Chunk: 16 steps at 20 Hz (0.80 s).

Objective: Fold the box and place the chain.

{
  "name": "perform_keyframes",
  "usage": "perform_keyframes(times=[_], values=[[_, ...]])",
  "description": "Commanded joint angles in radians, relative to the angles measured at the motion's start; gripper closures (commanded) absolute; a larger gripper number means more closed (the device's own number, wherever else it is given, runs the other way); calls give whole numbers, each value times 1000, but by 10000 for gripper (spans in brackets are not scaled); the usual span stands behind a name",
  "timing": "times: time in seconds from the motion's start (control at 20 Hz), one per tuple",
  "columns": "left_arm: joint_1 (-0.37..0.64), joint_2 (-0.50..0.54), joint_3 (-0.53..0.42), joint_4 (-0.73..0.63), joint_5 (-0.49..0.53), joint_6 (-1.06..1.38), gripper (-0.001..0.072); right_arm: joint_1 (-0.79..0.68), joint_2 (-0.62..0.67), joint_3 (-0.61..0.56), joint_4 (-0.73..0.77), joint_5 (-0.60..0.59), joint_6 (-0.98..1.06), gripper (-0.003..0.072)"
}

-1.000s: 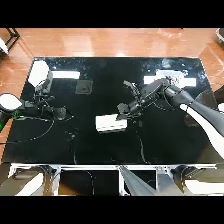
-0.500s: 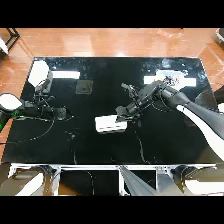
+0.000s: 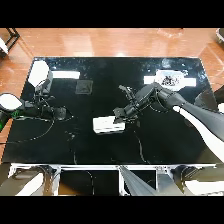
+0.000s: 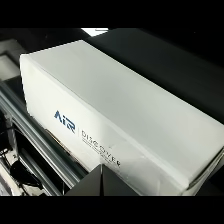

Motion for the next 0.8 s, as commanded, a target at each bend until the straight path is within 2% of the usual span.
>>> perform_keyframes(times=[0.0,0.15,0.25,0.3,0.4,0.45,0.5,0.6,0.75], values=[[0,0,0,0,-1,0,79,0,2,0,6,-2,-2,667],[-6,0,16,7,-10,2,78,-19,52,0,124,-12,-64,667],[-27,-1,55,14,-11,-24,78,-48,128,0,222,-13,-124,667],[-46,-3,74,16,12,-23,78,-68,169,0,220,-17,-128,667],[-110,-38,129,39,61,24,77,-126,251,-5,146,-46,-130,667],[-152,-80,169,32,59,211,77,-155,290,-24,101,-45,-130,667],[-193,-134,214,40,26,418,78,-191,332,-58,42,-43,-130,667],[-253,-248,339,46,-77,470,78,-274,404,-161,-58,-40,-109,667],[-379,-389,478,41,-87,570,76,-386,476,-323,-97,-2,-100,666]])
